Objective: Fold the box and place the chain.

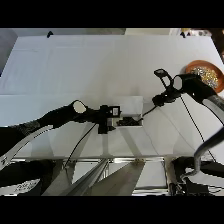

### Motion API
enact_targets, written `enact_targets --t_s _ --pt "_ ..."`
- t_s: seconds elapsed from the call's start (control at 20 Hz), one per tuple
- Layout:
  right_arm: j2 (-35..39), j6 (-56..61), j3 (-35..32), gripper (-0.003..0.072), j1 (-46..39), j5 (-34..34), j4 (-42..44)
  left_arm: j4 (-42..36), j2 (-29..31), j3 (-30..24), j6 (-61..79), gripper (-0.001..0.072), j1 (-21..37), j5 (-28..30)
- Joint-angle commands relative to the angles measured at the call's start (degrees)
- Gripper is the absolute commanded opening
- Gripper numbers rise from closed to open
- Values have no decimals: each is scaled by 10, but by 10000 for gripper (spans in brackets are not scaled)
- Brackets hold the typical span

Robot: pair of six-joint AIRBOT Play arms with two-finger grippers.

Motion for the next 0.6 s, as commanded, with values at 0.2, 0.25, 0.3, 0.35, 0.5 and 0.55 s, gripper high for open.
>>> enact_targets --t_s 0.2,0.25,0.3,0.35,0.5,0.55 --pt "-22 14 0 261 2 10 -3 0 0 0 0 13 0 0" --pt "-25 20 0 260 2 10 -3 0 0 0 0 13 0 0" --pt "-27 20 0 234 2 10 -3 0 0 0 0 13 0 0" --pt "-27 20 0 172 2 10 -3 0 0 0 0 13 0 0" --pt "-26 20 0 16 2 12 -3 0 0 0 0 13 0 0" --pt "-26 19 0 18 2 20 -3 0 0 0 0 13 0 0"
